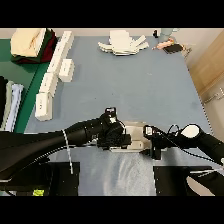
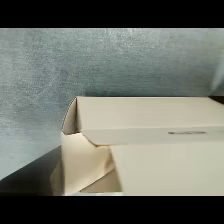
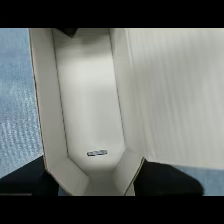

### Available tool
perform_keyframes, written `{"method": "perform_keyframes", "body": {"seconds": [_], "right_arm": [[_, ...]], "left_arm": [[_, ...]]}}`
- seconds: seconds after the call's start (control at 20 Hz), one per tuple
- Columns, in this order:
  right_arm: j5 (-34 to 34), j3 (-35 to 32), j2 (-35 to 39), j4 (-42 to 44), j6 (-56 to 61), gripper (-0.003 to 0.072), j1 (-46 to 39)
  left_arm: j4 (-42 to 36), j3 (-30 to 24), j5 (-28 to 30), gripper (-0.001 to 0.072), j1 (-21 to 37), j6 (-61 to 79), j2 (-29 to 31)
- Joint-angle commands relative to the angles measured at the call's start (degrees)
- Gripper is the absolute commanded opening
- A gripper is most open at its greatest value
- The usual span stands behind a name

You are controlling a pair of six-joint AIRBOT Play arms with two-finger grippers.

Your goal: Fold the box.

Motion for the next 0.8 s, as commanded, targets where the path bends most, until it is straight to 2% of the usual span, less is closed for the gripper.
{"method": "perform_keyframes", "body": {"seconds": [0.0,0.05,0.25,0.4,0.5,0.55,0.6,0.75], "right_arm": [[0.17,0.0,0.0,0.04,0.02,0.0588,-0.02],[0.17,0.0,0.0,0.02,0.02,0.0589,-0.02],[0.17,0.0,0.0,0.02,0.02,0.0589,-0.02],[0.17,0.0,0.0,0.02,0.02,0.0589,-0.02],[0.17,0.0,0.0,0.02,0.02,0.0589,-0.02],[0.17,0.0,0.0,0.02,0.02,0.0589,-0.02],[0.17,0.0,0.0,0.02,0.02,0.0589,-0.02],[0.17,0.0,0.0,0.02,0.02,0.0589,-0.02]], "left_arm": [[0.28,0.24,2.86,0.0558,-0.35,-0.07,-1.05],[0.24,0.24,3.72,0.0607,-0.35,-0.04,-1.11],[0.26,0.22,4.11,0.0608,-0.35,0.04,-1.57],[0.26,0.22,7.41,0.0604,-0.35,-0.04,-1.64],[0.28,0.22,6.73,0.0583,-0.35,-0.17,-1.79],[0.28,0.22,5.11,0.0509,-0.35,-0.2,-2.12],[0.31,0.22,3.15,0.0475,-0.35,-0.2,-2.6],[0.31,0.22,0.42,0.0472,-0.37,-0.22,-3.74]]}}
